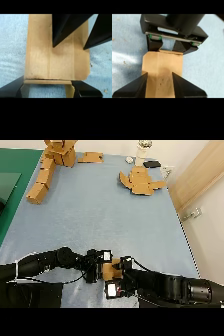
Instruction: Fold the box.
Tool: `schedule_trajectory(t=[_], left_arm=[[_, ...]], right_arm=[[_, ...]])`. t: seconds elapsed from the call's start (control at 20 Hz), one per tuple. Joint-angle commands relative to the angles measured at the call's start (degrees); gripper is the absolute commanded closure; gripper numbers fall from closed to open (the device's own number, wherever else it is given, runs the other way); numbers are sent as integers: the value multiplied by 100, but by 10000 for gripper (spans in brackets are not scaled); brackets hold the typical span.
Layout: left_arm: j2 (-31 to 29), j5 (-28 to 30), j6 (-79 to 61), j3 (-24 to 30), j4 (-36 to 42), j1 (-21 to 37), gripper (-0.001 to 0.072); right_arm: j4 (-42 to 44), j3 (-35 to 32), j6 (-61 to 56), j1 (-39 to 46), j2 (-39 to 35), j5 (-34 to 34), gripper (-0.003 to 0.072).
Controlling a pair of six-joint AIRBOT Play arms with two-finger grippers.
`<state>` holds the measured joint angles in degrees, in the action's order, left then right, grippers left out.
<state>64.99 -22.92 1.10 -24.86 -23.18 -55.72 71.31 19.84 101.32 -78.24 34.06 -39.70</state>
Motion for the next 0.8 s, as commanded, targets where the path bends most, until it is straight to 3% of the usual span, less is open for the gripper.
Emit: schedule_trajectory(t=[0.0, 0.35, 0.75], left_arm=[[2, 0, -2, -7, -2, 4, 165], [2, 0, -2, -7, -2, 4, 165], [2, 0, -2, -7, -2, 4, 165]], right_arm=[[-852, -190, -839, -295, -9, 11, 204], [-999, -229, -988, -295, 81, 22, 213], [-1047, -146, -988, -295, 72, 55, 318]])
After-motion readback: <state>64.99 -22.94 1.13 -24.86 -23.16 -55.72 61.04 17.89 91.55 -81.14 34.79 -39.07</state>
